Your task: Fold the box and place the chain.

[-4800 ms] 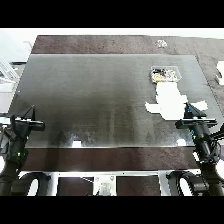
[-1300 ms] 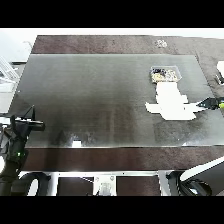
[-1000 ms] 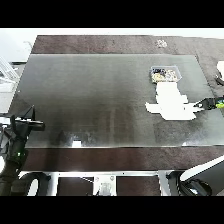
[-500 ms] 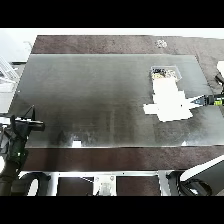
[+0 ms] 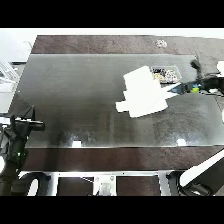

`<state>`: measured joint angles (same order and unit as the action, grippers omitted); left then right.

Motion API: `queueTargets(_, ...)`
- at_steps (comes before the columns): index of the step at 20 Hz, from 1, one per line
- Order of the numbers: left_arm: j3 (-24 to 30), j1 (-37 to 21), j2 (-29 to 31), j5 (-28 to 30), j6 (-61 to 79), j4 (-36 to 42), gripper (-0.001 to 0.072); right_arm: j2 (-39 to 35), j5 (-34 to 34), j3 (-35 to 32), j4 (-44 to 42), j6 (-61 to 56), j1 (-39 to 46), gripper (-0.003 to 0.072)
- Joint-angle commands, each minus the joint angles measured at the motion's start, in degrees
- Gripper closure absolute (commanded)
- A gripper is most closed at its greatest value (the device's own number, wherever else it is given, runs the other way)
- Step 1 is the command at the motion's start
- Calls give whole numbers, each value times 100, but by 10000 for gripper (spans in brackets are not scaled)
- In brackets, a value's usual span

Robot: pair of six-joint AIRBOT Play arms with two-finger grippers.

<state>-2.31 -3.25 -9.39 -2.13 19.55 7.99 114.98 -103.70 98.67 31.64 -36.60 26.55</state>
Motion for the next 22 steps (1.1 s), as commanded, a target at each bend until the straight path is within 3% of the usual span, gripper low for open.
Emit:
queueTargets(1, 2, 0, 4, 2, 0, -2, 688, -94, 769, -98, -529, -404, -1040, 674)
queueTargets(4, 2, 0, 4, 0, 0, -2, 688, -273, 1311, -328, -619, -695, -1593, 675)
queueTargets(8, 2, 0, 4, 2, 0, -2, 688, -1281, 2750, -1847, -946, -734, -1843, 675)
queueTargets(10, 2, 0, 4, 0, 0, -2, 688, -1567, 3049, -2424, -1069, -640, -1950, 675)
queueTargets(17, 2, 0, 4, -98, -2, 0, 688, -1578, 4511, -2916, -1045, -625, -2649, 674)
queueTargets(22, 2, 0, 4, -935, 0, 0, 688, -1473, 4953, -2918, -957, -654, -2929, 674)
